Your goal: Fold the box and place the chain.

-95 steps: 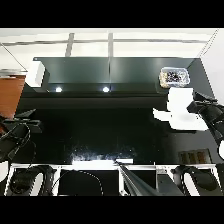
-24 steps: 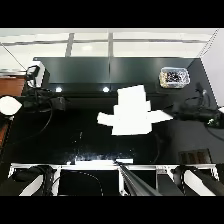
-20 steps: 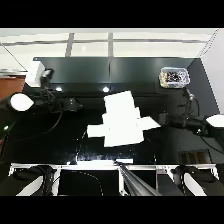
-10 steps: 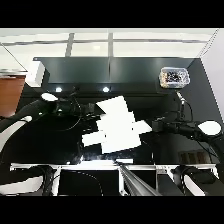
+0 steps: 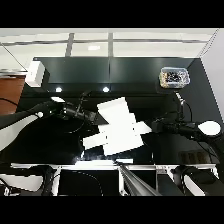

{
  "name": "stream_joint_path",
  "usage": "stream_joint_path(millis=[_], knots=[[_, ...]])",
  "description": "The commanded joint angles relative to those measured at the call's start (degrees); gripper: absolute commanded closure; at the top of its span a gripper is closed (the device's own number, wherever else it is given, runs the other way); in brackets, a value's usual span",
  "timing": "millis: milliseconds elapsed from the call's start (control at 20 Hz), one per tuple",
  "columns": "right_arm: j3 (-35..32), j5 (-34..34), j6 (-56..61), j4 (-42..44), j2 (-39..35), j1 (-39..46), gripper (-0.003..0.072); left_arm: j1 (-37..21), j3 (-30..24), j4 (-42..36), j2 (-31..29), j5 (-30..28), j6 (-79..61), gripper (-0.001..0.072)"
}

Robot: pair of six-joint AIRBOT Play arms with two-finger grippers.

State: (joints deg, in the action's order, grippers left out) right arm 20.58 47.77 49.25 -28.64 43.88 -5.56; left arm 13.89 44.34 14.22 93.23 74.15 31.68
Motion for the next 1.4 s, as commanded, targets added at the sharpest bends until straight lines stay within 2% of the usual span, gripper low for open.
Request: stream_joint_path(millis=[0,100,150,200,250,300,400,500,650,750,850,900,1000,1100,1350], knots=[[0.0,0.2,0.0,0.0,0.0,0.0,0.0675,0.1,0.4,-0.2,1.0,2.9,-6.0,0.036],[0.0,0.2,0.1,0.0,0.0,0.0,0.0674,0.1,1.0,0.3,1.0,3.0,-6.0,0.0551],[0.0,0.2,1.1,0.0,0.0,0.0,0.0672,0.0,1.4,0.4,1.0,3.2,-6.0,0.0602],[0.0,0.2,2.0,-0.2,0.0,0.1,0.0571,0.0,1.9,0.8,1.0,3.5,-6.7,0.0682],[0.1,0.2,3.1,-0.5,0.0,0.4,0.0099,0.0,2.6,1.3,1.0,4.6,-7.7,0.0682],[0.7,1.1,3.5,-1.4,-0.1,1.1,0.0011,0.0,3.4,1.8,1.0,5.8,-8.3,0.0683],[4.4,4.5,3.5,-7.1,-0.1,3.3,0.0011,0.0,5.2,4.0,0.8,7.5,-9.4,0.0687],[9.9,8.5,3.4,-14.3,-0.1,6.1,0.0011,1.0,6.7,8.5,-1.1,6.7,-9.4,0.069],[15.8,11.7,2.7,-27.7,-0.1,7.3,0.0012,5.2,5.5,17.3,-9.3,-1.6,-9.6,0.069],[16.3,12.2,0.5,-34.1,0.0,7.2,0.0012,8.1,1.9,16.8,-15.4,-11.8,-14.5,0.069],[16.2,12.5,-1.7,-35.1,0.0,7.2,0.0012,10.4,-2.9,9.5,-19.8,-22.4,-25.7,0.0686],[16.2,12.4,-2.3,-34.9,0.0,7.1,0.0012,11.3,-4.5,7.7,-20.1,-23.7,-35.5,0.0685],[16.2,12.4,-5.6,-34.9,0.0,6.0,0.0012,13.2,-5.5,11.6,-19.3,-24.5,-49.5,0.0685],[16.2,12.4,-7.9,-34.9,0.0,3.5,0.0012,14.0,-5.5,13.4,-17.7,-26.5,-49.9,0.0685],[14.4,10.6,-9.2,-34.9,0.0,-4.1,0.0012,13.9,-5.5,17.8,-16.6,-26.3,-49.1,0.0684]])
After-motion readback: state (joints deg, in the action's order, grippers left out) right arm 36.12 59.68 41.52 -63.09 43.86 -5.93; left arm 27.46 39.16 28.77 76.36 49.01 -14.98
